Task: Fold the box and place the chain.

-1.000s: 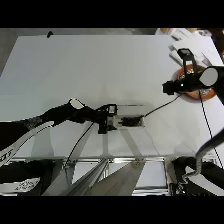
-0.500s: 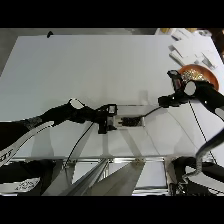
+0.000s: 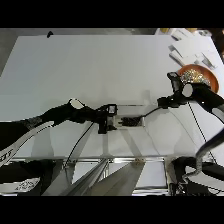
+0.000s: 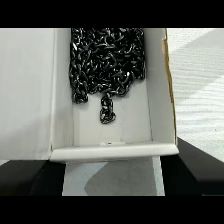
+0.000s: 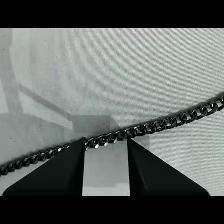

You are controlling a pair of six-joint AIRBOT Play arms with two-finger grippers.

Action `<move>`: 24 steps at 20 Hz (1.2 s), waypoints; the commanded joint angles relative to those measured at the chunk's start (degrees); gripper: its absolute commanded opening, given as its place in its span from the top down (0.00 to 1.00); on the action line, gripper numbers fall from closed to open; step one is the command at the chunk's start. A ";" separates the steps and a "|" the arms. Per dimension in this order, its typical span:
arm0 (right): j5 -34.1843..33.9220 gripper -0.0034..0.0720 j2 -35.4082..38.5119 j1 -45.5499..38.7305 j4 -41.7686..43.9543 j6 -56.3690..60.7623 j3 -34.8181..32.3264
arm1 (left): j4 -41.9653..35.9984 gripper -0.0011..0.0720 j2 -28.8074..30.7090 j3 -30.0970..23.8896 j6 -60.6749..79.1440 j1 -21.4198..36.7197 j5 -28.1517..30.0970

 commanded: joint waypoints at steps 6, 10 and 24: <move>2.21 0.93 -0.76 1.38 -0.52 -0.04 -0.02 | 0.00 0.56 0.04 0.00 0.00 0.04 0.02; 4.72 0.93 1.29 3.67 -0.85 -0.55 -0.02 | 0.00 0.56 0.02 0.00 0.00 0.04 0.02; 15.04 0.93 40.57 12.59 20.35 -3.08 -0.02 | 0.00 0.56 0.04 0.00 0.00 0.04 0.02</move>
